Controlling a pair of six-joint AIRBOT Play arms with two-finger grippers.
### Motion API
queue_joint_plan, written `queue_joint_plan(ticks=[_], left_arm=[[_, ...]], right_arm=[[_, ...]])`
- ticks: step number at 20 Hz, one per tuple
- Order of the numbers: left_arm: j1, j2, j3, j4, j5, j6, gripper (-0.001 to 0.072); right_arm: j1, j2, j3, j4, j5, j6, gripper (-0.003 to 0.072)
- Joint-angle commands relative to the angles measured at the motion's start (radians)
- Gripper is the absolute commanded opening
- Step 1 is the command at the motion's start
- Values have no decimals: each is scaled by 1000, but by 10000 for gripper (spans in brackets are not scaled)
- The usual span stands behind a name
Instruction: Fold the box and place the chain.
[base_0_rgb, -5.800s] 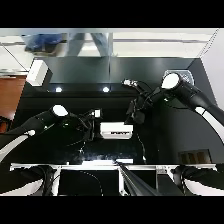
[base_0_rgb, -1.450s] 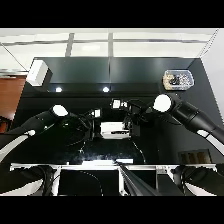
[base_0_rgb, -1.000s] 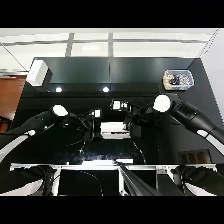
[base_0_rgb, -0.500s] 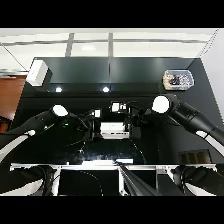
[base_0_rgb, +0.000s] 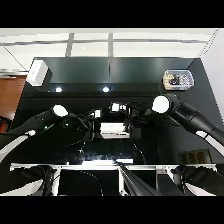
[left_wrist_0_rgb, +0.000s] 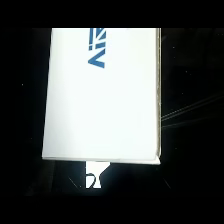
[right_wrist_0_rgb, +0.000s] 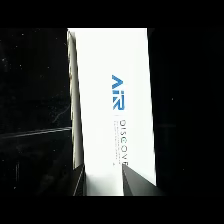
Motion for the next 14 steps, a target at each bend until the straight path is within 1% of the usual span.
queue_joint_plan(ticks=[1,14], left_arm=[[0,1,1,0,0,0,334],[0,1,1,0,0,0,334]], right_arm=[[0,0,0,0,-2,9,274],[0,8,1,0,-2,24,273]])
